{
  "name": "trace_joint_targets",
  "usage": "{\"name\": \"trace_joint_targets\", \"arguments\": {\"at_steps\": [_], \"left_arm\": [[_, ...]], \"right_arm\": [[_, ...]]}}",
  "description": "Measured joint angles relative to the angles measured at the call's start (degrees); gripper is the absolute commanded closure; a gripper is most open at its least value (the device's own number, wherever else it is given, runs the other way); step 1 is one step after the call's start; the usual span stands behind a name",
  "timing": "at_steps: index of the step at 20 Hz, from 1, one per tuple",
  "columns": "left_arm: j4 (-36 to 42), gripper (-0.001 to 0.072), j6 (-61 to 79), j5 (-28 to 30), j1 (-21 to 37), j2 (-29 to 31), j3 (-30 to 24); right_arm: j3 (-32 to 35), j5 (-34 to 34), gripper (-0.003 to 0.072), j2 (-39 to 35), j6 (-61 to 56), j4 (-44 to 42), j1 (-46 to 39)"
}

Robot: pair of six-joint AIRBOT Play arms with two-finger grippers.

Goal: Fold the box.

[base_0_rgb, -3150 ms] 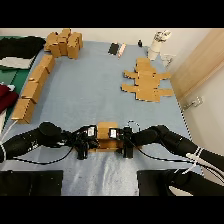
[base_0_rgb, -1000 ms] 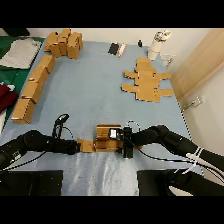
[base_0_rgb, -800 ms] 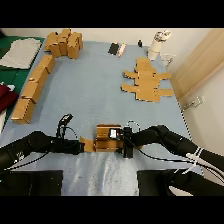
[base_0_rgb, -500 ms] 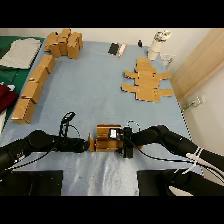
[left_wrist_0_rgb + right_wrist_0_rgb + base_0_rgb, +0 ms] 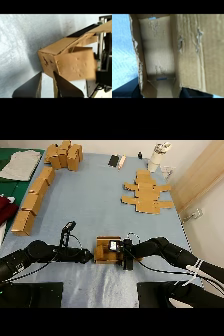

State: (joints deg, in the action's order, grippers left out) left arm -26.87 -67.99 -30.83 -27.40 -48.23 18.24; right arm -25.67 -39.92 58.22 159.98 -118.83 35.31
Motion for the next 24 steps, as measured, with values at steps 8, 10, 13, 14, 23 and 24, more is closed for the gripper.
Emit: {"name": "trace_joint_targets", "arguments": {"at_steps": [8,10,13,14,23,24], "left_arm": [[-0.02,0.045,-0.44,-4.26,2.6,0.0,2.54],[-0.02,0.0449,-0.39,-5.33,2.82,-0.24,2.82],[0.13,0.0151,-0.44,-6.54,2.97,-1.16,2.97],[0.11,0.0151,-0.44,-7.02,3.04,-1.53,2.99],[3.65,0.016,-0.46,-5.46,3.08,-2.78,3.19],[3.89,0.0159,-0.44,-5.27,3.08,-2.78,3.39]], "right_arm": [[0.0,0.0,0.0182,-0.02,0.0,0.0,0.0],[0.0,0.0,0.0182,-0.02,0.0,0.0,0.0],[0.0,0.0,0.0182,-0.02,0.0,0.0,0.0],[0.0,0.0,0.0182,-0.02,0.0,0.0,0.0],[0.0,0.0,0.0182,-0.02,0.0,0.0,0.0],[0.0,0.0,0.0182,0.0,0.0,0.0,0.0]]}}
